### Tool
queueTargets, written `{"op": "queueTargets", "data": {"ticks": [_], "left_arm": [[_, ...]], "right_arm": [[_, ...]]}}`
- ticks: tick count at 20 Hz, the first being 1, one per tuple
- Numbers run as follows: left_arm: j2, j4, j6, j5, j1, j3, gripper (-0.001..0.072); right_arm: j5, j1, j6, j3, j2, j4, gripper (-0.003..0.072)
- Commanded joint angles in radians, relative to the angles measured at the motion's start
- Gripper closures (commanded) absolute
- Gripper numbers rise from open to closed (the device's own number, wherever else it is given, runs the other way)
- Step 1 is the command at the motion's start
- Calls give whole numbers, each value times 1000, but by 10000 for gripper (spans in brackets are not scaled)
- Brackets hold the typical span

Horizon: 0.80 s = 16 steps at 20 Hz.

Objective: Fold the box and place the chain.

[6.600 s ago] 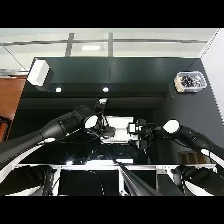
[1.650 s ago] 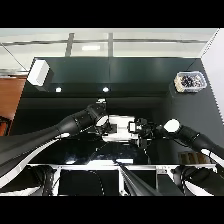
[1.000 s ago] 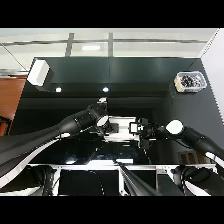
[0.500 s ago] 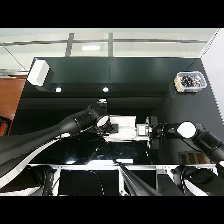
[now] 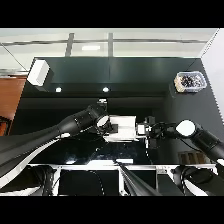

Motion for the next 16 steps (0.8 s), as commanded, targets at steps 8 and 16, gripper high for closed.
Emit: {"op": "queueTargets", "data": {"ticks": [8,16], "left_arm": [[0,-1,0,1,1,-1,681],[0,-1,0,0,1,-1,681]], "right_arm": [[2,17,-8,0,-94,240,567],[-24,16,-5,0,-142,258,322]]}}
